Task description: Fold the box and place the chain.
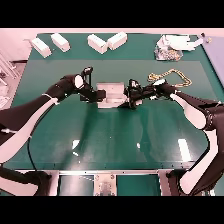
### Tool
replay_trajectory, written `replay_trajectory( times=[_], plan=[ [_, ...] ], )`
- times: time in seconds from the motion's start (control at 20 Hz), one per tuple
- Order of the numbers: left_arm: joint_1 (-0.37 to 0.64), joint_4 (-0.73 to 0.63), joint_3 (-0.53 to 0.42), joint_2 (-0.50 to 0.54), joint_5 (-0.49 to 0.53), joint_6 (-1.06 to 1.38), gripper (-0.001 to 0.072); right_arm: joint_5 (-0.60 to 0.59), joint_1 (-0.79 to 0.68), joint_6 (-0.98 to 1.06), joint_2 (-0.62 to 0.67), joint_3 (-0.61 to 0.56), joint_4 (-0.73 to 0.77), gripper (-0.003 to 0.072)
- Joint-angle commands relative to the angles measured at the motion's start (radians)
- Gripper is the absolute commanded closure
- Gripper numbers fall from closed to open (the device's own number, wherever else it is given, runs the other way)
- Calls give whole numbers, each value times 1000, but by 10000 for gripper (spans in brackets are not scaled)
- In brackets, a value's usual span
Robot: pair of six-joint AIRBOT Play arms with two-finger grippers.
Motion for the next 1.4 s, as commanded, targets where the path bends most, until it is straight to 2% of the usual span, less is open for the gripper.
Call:
replay_trajectory(
  times=[0.0,0.15,0.4,0.6,0.7,1.35],
  plan=[
    [-22,79,15,-6,-19,-93,362,1,0,0,0,0,1,111],
    [-42,185,103,-48,-127,-175,362,1,0,0,0,0,1,111],
    [-46,214,175,-86,-216,-266,362,1,0,0,0,0,1,111],
    [-55,249,287,-153,-338,-304,363,1,0,0,0,0,1,110],
    [-71,283,322,-173,-355,-319,363,1,0,0,0,0,1,110],
    [-85,309,370,-221,-372,-361,364,1,0,0,0,0,1,111]
  ],
)
